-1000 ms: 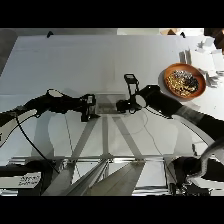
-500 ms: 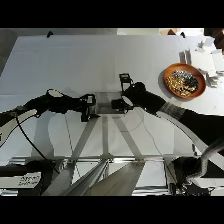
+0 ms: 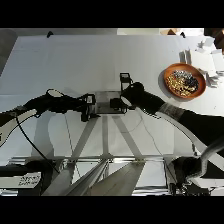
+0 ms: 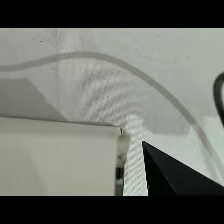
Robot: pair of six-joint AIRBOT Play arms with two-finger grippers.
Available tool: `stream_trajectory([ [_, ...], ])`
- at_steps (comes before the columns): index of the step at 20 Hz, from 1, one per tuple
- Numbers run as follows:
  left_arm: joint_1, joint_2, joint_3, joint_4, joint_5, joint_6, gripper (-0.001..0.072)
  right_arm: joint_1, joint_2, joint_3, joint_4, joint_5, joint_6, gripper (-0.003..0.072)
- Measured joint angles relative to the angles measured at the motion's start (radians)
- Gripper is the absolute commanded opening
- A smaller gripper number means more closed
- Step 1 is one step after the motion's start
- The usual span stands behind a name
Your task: Fold the box and place the chain.
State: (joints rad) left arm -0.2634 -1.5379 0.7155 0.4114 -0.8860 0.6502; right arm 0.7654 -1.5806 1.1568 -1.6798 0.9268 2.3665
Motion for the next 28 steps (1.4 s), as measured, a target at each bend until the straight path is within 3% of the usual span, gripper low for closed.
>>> stream_trajectory([
  [11,0.0,0.0,0.0,0.001,-0.002,0.0,0.0211,-0.048,0.258,0.0,0.004,0.158,-0.339,0.0509],
  [16,0.0,0.0,0.0,0.001,-0.002,-0.001,0.0211,-0.305,0.356,0.0,0.001,0.176,-0.482,0.0511],
  [17,0.0,0.0,0.0,0.001,-0.002,-0.001,0.0211,-0.383,0.362,0.0,0.001,0.168,-0.511,0.0542],
  [19,0.0,0.0,0.0,0.001,-0.001,-0.002,0.0211,-0.532,0.36,0.0,0.0,0.125,-0.577,0.0667],
  [24,0.0,0.0,0.0,0.001,-0.001,-0.002,0.0211,-0.804,0.238,0.005,0.009,0.003,-0.719,0.0666],
  [28,0.0,0.0,0.0,0.0,-0.001,-0.002,0.0211,-0.881,0.086,0.032,0.016,-0.065,-0.776,0.0662],
])
